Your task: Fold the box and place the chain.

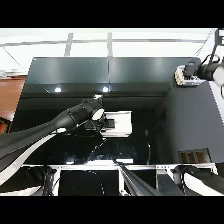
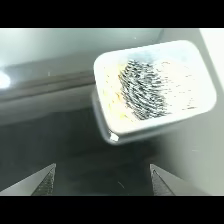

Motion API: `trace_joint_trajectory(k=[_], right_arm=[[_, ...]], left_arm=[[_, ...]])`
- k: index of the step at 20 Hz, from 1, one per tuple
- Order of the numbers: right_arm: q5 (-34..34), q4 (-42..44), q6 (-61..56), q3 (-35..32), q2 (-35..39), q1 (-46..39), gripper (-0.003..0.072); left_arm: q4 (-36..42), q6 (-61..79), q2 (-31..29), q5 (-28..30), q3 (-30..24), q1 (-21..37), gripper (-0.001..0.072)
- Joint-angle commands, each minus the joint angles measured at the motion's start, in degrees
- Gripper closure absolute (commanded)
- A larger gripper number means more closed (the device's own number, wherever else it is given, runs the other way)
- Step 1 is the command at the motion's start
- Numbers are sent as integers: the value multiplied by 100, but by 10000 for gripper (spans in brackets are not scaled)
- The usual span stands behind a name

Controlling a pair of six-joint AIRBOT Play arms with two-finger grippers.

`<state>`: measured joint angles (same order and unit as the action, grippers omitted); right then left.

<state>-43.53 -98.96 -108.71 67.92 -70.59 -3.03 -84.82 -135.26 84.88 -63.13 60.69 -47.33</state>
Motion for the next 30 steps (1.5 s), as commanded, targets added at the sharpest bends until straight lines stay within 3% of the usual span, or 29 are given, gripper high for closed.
trace_joint_trajectory(k=[1, 4, 6, 10, 30], right_arm=[[-374, 1987, 146, 1784, -1843, -927, -34], [-2087, 1991, -1725, 3654, -3305, -1080, -34], [-2524, 2197, -2380, 4122, -3740, -1134, 136], [-2262, 2225, -2662, 4148, -3934, -1187, 137], [-2291, 2247, -2717, 4148, -4301, -1226, 137]], left_arm=[[-2, 0, 2, -2, 0, 2, 680], [-2, 0, 2, -24, 0, 2, 680], [-2, 0, 2, -57, 0, 2, 680], [2, 0, 2, -57, 0, 2, 680], [0, 0, 2, -52, 0, 2, 680]])
